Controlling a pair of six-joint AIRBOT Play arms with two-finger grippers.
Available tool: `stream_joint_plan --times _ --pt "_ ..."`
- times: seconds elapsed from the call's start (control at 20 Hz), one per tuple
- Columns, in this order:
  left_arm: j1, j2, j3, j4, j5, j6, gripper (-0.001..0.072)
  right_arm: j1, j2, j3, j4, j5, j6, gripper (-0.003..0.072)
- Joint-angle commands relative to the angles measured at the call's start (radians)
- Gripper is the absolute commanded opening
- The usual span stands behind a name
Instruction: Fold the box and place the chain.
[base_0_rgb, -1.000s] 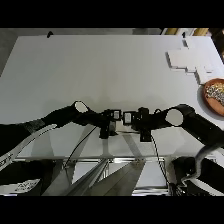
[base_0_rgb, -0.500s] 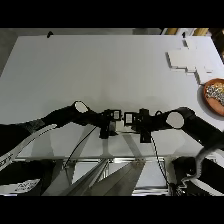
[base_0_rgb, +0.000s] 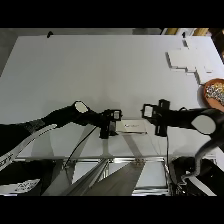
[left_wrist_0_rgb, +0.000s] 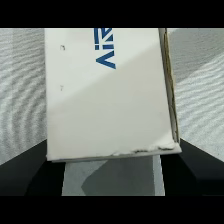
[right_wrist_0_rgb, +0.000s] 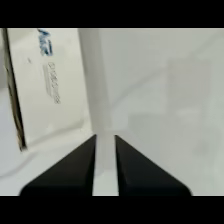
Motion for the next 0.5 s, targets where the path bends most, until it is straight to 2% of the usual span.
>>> stream_joint_plan --times 0.0,0.1,0.25,0.45 --pt "0.001 0.000 0.000 0.001 0.000 0.001 0.0289 -0.098 0.031 0.000 0.065 0.077 -0.107 0.0237" --pt "0.001 0.000 0.000 0.001 0.000 0.001 0.0289 -0.102 0.009 0.000 0.100 0.126 -0.177 0.0341" --pt "0.001 0.000 0.000 0.001 0.000 0.001 0.0289 -0.102 -0.061 0.000 0.105 0.150 -0.217 0.0579" --pt "0.001 0.000 0.000 0.001 0.000 0.001 0.0289 -0.102 -0.153 0.000 0.105 0.143 -0.217 0.0579"
